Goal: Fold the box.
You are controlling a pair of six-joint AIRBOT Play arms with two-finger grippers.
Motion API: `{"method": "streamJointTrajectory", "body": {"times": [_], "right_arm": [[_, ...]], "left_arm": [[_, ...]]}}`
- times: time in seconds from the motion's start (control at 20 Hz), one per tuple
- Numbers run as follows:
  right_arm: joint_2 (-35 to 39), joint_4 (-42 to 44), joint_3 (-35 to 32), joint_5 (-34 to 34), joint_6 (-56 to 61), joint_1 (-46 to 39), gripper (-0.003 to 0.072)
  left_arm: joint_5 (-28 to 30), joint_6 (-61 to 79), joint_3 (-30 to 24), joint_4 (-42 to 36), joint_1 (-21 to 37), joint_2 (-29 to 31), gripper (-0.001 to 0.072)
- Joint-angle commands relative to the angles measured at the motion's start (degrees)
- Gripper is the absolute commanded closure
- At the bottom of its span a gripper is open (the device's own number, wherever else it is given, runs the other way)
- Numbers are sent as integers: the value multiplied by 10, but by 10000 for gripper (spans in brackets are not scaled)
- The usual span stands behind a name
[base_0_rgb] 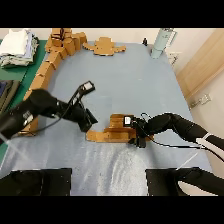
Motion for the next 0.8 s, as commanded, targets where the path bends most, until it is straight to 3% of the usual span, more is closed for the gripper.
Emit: {"method": "streamJointTrajectory", "body": {"times": [0.0, 0.1, 0.35, 0.65, 0.75], "right_arm": [[0, 0, 0, 0, 0, 0, 96], [0, 0, 0, 0, 0, 0, 96], [0, 0, 0, 0, 0, 0, 96], [0, 0, 0, 0, 0, 0, 96], [0, 0, 0, 0, 0, 0, 96]], "left_arm": [[96, 155, -88, -10, -48, 57, 693], [112, 210, -103, -23, -48, 41, 33], [115, 351, -96, -68, -48, -58, 27], [96, 353, -39, -99, -63, -154, 29], [78, 353, -37, -100, -66, -171, 191]]}}
